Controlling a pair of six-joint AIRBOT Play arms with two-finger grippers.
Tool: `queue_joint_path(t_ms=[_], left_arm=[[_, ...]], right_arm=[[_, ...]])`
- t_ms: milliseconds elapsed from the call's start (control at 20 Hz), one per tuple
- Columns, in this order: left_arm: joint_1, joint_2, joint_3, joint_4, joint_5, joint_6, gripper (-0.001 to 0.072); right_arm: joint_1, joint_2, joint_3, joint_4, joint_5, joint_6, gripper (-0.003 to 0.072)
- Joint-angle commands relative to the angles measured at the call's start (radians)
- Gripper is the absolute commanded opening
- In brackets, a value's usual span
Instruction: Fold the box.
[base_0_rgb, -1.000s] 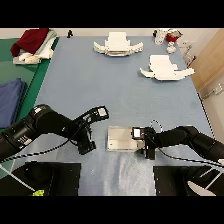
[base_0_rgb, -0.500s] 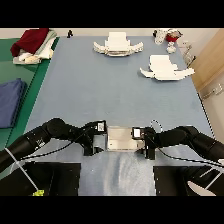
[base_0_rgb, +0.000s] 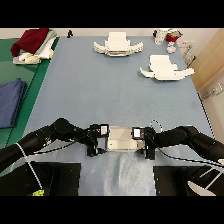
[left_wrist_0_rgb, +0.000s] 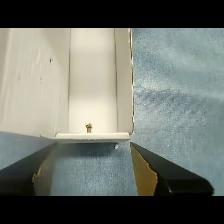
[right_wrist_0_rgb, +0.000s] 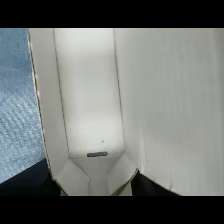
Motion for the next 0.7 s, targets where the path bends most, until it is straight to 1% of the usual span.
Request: queue_joint_path(t_ms=[0,150,300,450,650], left_arm=[[-0.026,-0.034,-0.001,-0.078,0.018,0.080,0.0696],[-0.026,-0.063,-0.001,-0.089,0.057,0.080,0.0697],[-0.034,-0.092,0.003,-0.088,0.061,0.080,0.0697],[-0.071,-0.106,0.003,-0.089,0.106,0.079,0.0696],[-0.080,-0.111,0.004,-0.088,0.119,0.079,0.0695]], right_arm=[[0.000,-0.001,0.000,0.000,0.000,0.000,0.0518],[0.001,-0.001,0.000,0.000,0.000,0.000,0.0518],[0.000,-0.001,0.000,0.000,0.000,0.000,0.0519],[0.000,-0.001,0.000,0.000,0.000,0.000,0.0518],[0.000,-0.001,0.000,0.000,0.000,0.000,0.0518]])
